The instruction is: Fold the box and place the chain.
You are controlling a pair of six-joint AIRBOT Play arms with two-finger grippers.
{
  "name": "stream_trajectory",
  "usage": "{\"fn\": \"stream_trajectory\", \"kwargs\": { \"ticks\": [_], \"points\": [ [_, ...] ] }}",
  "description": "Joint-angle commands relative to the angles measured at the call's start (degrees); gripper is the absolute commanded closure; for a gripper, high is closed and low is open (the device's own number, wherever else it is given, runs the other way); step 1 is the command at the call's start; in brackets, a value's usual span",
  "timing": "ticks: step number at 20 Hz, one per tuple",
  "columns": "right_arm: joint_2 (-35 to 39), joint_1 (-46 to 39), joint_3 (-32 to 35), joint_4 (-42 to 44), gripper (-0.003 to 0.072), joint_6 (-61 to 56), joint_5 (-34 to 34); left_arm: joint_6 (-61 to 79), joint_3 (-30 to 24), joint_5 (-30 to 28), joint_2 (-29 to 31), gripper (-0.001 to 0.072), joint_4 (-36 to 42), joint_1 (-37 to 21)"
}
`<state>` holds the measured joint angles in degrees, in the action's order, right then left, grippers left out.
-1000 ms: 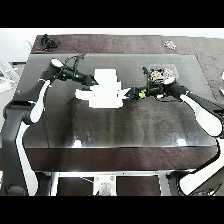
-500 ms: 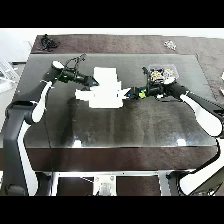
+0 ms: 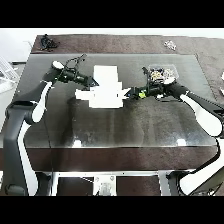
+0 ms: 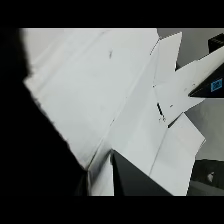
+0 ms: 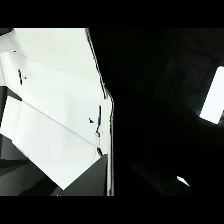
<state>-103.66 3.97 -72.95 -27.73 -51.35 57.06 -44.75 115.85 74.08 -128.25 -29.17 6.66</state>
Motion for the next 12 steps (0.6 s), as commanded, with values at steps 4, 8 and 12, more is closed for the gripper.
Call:
{"fn": "stream_trajectory", "kwargs": {
  "ticks": [4,8,12],
  "points": [
    [0.0,0.0,0.0,0.0,0.0677,0.0,0.0,0.5,0.0,0.3,0.0,0.0530,-0.2,-0.1],
    [0.0,0.0,0.0,0.0,0.0677,0.2,0.0,1.6,0.0,0.5,0.0,0.0661,0.0,-1.1],
    [0.0,0.0,0.0,0.0,0.0677,0.2,0.0,8.6,0.0,3.1,0.0,0.0690,4.4,-4.0]
  ]
}}
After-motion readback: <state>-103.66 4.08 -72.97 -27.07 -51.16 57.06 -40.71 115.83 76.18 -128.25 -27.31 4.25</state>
